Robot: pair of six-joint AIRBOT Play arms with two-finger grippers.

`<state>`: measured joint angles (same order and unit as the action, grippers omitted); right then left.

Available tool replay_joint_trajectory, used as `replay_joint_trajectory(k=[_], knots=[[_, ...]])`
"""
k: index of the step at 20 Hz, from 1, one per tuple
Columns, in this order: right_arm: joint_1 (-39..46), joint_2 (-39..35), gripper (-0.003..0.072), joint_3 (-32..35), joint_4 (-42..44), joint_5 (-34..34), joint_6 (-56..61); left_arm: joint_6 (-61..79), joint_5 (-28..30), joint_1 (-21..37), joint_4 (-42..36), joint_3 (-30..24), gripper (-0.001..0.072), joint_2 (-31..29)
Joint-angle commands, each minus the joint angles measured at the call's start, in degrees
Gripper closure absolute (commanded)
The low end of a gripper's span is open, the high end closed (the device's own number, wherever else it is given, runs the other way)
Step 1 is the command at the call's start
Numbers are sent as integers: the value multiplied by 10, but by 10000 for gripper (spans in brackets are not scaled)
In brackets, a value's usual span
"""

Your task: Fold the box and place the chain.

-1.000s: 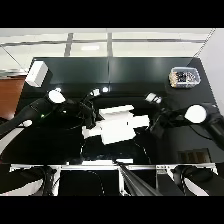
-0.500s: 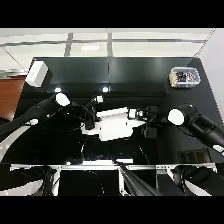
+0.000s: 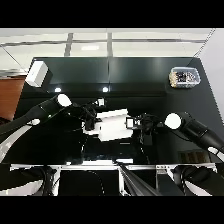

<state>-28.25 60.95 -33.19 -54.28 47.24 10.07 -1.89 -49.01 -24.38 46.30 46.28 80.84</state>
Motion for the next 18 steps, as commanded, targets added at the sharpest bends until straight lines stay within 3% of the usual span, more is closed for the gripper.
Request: replay_joint_trajectory(k=[1, 7, 12, 18], knots=[[-1, 1, -14, 6, 68, -22, -50, 4, -3, 0, 2, 0, 685, 0], [-1, 5, -13, 8, 120, -56, -60, 4, -7, 0, 1, 0, 685, 0], [-1, 5, -14, 8, 116, -40, -60, 4, -7, 0, 1, 0, 685, 0], [1, 5, -14, 6, 101, -75, -64, 4, -13, 0, 1, 4, 685, -3]])
